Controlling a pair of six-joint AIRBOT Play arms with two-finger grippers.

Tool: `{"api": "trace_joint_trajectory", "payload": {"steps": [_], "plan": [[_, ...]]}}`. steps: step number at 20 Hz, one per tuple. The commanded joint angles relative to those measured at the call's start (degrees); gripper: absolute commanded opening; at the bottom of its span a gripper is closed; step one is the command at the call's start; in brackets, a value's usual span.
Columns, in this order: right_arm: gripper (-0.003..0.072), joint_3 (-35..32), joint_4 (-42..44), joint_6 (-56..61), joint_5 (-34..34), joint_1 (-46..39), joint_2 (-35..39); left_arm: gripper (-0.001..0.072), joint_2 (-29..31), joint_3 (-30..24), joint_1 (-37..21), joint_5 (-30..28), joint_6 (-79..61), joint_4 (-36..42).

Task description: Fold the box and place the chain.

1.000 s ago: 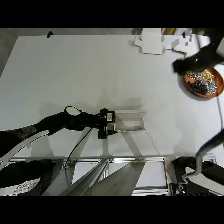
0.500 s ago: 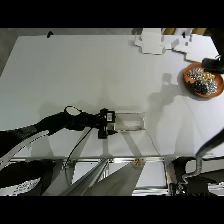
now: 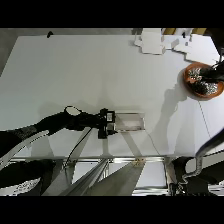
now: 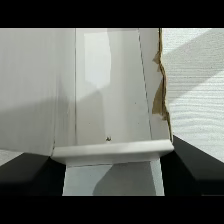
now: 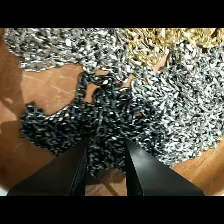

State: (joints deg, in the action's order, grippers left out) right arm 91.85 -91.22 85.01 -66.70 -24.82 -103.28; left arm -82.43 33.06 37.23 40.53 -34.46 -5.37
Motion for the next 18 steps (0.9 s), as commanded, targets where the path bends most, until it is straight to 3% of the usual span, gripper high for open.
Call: {"api": "trace_joint_trajectory", "payload": {"steps": [1, 6, 11, 14, 16, 18], "plan": [[0.0214, 0.0, 3.3, 0.0, -0.3, -1.7, -0.6, 0.0207, 0.0, 0.0, 0.0, 0.0, 0.0, 0.0], [0.0212, 0.0, 6.3, -1.7, 0.9, -2.3, -0.8, 0.0207, 0.0, 0.0, 0.0, 0.0, 0.0, 0.0], [0.0051, 0.0, 8.2, -4.4, -0.2, -2.3, -3.2, 0.0207, 0.0, 0.0, 0.0, 0.0, 0.0, 0.0], [0.0059, 0.0, 7.7, -4.4, -0.3, -2.3, -3.7, 0.0207, 0.0, 0.0, 0.0, 0.0, 0.0, 0.0], [0.0198, 0.0, 7.8, -4.3, -0.3, -2.3, -3.7, 0.0207, 0.0, 0.0, 0.0, 0.0, 0.0, 0.0], [0.0195, 0.0, 8.0, -4.3, -0.3, -2.3, -3.6, 0.0207, 0.0, 0.0, 0.0, 0.0, 0.0, 0.0]]}}
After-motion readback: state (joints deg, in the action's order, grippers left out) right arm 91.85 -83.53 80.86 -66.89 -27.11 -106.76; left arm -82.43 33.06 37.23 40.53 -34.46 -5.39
